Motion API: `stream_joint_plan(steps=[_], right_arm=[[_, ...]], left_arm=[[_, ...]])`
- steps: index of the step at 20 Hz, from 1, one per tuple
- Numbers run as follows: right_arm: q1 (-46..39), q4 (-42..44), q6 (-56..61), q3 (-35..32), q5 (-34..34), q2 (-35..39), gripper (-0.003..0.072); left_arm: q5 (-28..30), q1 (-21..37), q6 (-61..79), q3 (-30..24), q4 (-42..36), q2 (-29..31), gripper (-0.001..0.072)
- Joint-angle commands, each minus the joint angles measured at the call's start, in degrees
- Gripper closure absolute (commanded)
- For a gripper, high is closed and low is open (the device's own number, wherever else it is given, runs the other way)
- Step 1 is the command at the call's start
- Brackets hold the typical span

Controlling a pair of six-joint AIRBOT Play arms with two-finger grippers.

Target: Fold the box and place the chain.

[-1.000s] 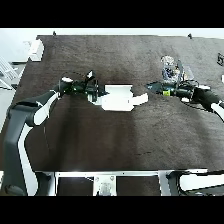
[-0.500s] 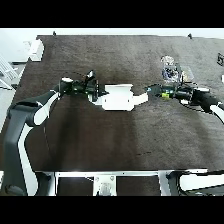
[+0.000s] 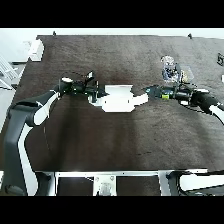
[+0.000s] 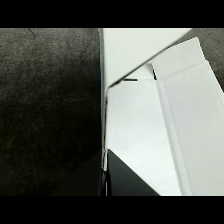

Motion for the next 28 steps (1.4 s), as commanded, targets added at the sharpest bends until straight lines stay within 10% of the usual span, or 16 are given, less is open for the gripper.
stream_joint_plan(steps=[1, 7, 10, 28], right_arm=[[0.9, 0.2, -5.3, -1.9, 2.3, 1.8, 0.0495], [7.4, -11.6, -15.8, -9.4, -9.8, 9.1, 0.0481], [13.8, -24.1, -16.7, -9.4, -17.8, 9.4, 0.0105], [24.3, -30.1, -35.3, -9.4, -33.9, 8.2, 0.0065]], left_arm=[[-0.2, 0.0, 0.0, 0.0, 0.0, 0.0, 0.0691], [-0.2, 0.0, 0.0, 0.0, 0.0, 0.0, 0.0691], [-0.2, 0.0, 0.0, 0.0, 0.0, 0.0, 0.0691], [-0.2, 0.0, 0.0, 0.0, 0.0, 0.0, 0.069]])
